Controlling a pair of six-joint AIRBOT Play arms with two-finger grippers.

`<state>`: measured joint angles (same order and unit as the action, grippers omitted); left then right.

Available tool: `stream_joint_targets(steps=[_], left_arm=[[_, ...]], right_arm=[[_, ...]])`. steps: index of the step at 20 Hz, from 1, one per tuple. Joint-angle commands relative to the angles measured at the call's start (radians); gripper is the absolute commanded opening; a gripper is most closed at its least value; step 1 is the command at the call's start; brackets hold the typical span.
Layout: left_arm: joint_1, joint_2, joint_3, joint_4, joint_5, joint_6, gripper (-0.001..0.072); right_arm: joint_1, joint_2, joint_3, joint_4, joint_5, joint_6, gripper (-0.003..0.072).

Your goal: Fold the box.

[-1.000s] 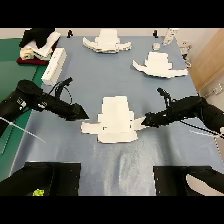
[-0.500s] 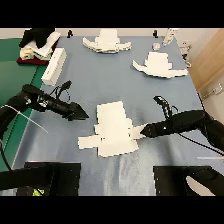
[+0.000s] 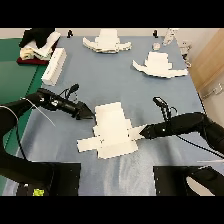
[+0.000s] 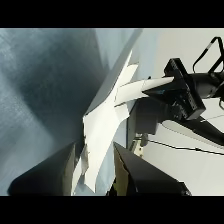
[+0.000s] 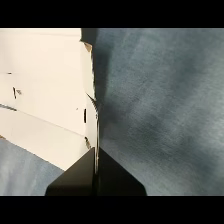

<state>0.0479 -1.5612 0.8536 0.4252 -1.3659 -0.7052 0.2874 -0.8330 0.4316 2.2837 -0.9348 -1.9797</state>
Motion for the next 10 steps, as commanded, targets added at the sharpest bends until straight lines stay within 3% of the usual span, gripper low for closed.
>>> stream_joint_targets(steps=[1,5,10], left_arm=[[-0.05,-0.058,0.024,-0.006,0.096,0.005,0.0352],[-0.113,-0.06,0.06,-0.008,0.124,0.008,0.0352],[-0.168,-0.06,0.089,-0.003,0.001,0.041,0.0336]], right_arm=[[0.002,0.001,-0.001,0.002,0.003,0.0,-0.0001],[0.002,0.001,-0.001,0.002,0.003,0.0,-0.0001],[0.002,0.001,-0.001,0.001,0.014,0.0,-0.0001]])
